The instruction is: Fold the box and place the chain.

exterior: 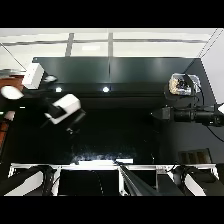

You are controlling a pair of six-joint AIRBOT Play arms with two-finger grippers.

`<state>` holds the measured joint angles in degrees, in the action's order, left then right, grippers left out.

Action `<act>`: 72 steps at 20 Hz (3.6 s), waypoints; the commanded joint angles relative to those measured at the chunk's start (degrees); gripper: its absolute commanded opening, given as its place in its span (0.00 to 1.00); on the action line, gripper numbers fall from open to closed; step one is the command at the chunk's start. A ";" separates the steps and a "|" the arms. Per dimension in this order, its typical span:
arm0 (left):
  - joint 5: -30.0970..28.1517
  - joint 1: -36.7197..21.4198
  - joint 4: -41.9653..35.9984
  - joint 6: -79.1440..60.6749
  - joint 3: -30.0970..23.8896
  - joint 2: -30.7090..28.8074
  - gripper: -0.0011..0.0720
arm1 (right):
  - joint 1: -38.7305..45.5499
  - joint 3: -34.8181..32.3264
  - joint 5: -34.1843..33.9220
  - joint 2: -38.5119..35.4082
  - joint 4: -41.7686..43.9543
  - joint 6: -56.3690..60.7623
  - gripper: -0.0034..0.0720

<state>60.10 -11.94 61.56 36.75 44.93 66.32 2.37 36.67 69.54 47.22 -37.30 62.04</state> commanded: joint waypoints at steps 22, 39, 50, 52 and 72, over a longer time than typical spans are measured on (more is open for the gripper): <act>-26.01 -23.15 -9.53 -8.26 7.08 14.86 0.72 | 0.00 -0.02 -8.79 -0.04 0.42 -2.89 0.08; -16.70 -22.47 -17.94 -7.85 14.71 6.21 1.00 | 0.00 0.02 -13.92 -0.04 0.44 -2.43 0.08; -11.47 17.07 1.07 30.01 12.57 -11.98 0.05 | 0.00 1.25 -14.40 -10.67 -46.18 26.21 0.08; -13.31 24.15 12.20 43.10 9.09 -15.58 0.05 | 0.02 -0.17 -16.22 -18.80 -58.69 34.60 0.08; -24.06 26.10 18.75 54.97 -11.67 -26.64 0.06 | 0.00 -10.01 -17.33 -26.08 -62.64 38.66 0.08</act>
<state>36.07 14.24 80.03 91.57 33.34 39.79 2.37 26.70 52.23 21.19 -99.88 100.62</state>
